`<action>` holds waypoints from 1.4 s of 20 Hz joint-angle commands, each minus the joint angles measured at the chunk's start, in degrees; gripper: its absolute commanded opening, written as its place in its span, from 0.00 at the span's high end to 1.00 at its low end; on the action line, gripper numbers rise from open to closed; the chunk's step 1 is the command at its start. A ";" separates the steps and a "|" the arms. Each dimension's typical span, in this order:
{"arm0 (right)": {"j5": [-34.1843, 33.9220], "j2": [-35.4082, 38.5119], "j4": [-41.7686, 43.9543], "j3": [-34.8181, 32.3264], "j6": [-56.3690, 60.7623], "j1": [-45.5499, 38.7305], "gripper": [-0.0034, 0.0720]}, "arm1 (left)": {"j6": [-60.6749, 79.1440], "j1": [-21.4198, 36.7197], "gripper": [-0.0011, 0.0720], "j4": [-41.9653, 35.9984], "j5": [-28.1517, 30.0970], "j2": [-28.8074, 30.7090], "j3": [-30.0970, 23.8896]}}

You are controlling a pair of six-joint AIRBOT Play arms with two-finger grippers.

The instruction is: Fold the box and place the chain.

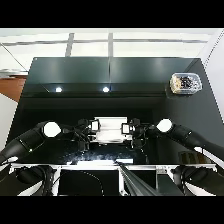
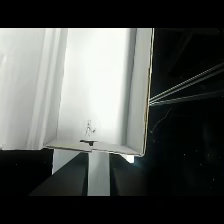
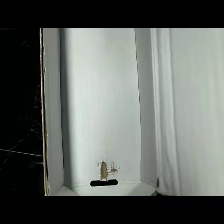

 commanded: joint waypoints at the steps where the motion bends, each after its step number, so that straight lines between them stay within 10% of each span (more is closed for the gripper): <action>1: 0.00 -0.04 0.02 -0.02 0.02 0.07 0.39 | 0.00 -0.31 0.77 -1.42 1.46 -0.09 -0.02; 18: 0.00 -0.04 0.02 -0.02 0.00 0.07 0.39 | 0.26 -0.66 0.76 -9.55 3.82 -3.91 0.00; 22: 0.00 -0.04 0.02 -0.02 0.02 0.07 0.39 | 0.24 -0.66 0.40 -9.53 3.80 -3.91 0.00; 24: 0.00 -0.04 0.02 -0.02 0.02 0.07 0.39 | 0.26 -0.66 0.74 -9.51 3.52 -3.91 0.00; 27: 0.00 -0.04 0.02 -0.02 0.02 0.07 0.39 | 0.24 -0.63 0.49 -9.49 3.50 -3.91 0.00; 28: 0.00 -0.04 0.02 -0.02 0.02 0.07 0.39 | 0.24 -0.59 0.55 -9.11 3.45 -3.80 0.04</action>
